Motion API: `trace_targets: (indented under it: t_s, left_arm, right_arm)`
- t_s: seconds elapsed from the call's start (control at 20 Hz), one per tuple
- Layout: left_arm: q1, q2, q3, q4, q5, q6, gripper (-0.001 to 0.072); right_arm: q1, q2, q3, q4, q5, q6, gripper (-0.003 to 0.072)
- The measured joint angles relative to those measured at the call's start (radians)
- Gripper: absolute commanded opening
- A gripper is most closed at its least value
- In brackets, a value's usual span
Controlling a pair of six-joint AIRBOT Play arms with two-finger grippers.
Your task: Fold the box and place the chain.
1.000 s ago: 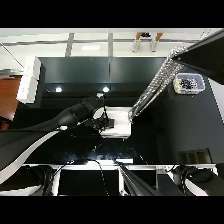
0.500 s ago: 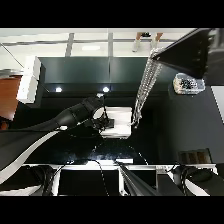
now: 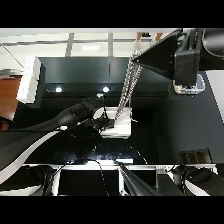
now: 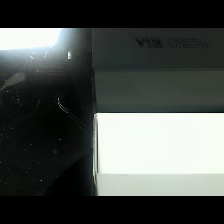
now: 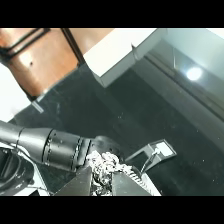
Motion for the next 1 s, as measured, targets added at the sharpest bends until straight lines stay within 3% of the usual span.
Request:
trace_targets:
  t_s: [0.35, 0.65, 1.0]
  left_arm:
    - [0.000, 0.000, 0.000, 0.000, 0.000, 0.000, 0.0032]
    - [0.000, 0.000, 0.000, 0.000, 0.000, 0.000, 0.0032]
    - [0.000, 0.000, 0.000, 0.001, 0.000, 0.000, 0.0032]
  right_arm:
    - [0.003, 0.000, 0.011, 0.003, -0.032, -0.004, 0.0021]
    - [0.003, 0.000, 0.089, 0.030, -0.034, -0.005, 0.0021]
    - [0.003, -0.012, 0.115, 0.017, 0.020, 0.005, 0.0022]
